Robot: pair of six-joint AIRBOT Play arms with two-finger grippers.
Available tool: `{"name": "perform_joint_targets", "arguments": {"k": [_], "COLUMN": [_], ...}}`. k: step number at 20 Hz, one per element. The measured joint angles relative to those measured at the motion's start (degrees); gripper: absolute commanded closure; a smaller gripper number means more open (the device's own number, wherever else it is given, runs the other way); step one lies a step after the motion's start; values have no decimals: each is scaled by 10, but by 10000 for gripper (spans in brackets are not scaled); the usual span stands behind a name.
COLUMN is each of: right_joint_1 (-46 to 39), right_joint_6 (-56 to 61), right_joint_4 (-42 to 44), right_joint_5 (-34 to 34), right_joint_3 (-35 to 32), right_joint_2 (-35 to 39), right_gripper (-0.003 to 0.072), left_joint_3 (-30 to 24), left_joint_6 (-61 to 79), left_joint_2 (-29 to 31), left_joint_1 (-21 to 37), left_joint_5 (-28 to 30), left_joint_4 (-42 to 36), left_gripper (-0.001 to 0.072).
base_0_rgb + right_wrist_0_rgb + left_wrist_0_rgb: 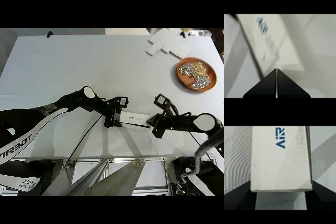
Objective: Fold the box and place the chain.
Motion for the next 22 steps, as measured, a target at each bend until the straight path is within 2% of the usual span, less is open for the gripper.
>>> {"name": "perform_joint_targets", "arguments": {"k": [2, 4, 8, 11, 16, 17, 18, 19, 22], "right_joint_1": [0, 0, -3, -36, -142, -157, -169, -178, -193], "right_joint_6": [7, 55, 243, 373, 454, 461, 464, 468, 475], "right_joint_4": [4, -30, -203, -320, -390, -394, -397, -399, -389], "right_joint_5": [6, 6, 16, 78, 210, 226, 234, 241, 248], "right_joint_3": [38, 79, 130, 143, 149, 150, 150, 150, 150], "right_joint_2": [4, 6, 6, -17, -85, -93, -99, -104, -111], "right_gripper": [667, 669, 670, 670, 669, 668, 667, 667, 666], "left_joint_3": [0, 0, 0, 0, 0, 0, 0, 0, 0], "left_joint_6": [1, 2, 3, 3, 3, 3, 3, 3, 3], "left_joint_2": [0, 0, 0, 0, 0, 0, 0, 0, 9], "left_joint_1": [0, 0, 0, 0, 0, 0, 0, 0, 2], "left_joint_5": [0, 0, 0, 0, 0, 0, 0, 0, 6], "left_joint_4": [0, 0, 1, 1, 1, 0, 0, 0, 4], "left_gripper": [539, 539, 539, 539, 539, 549, 681, 706, 708]}}
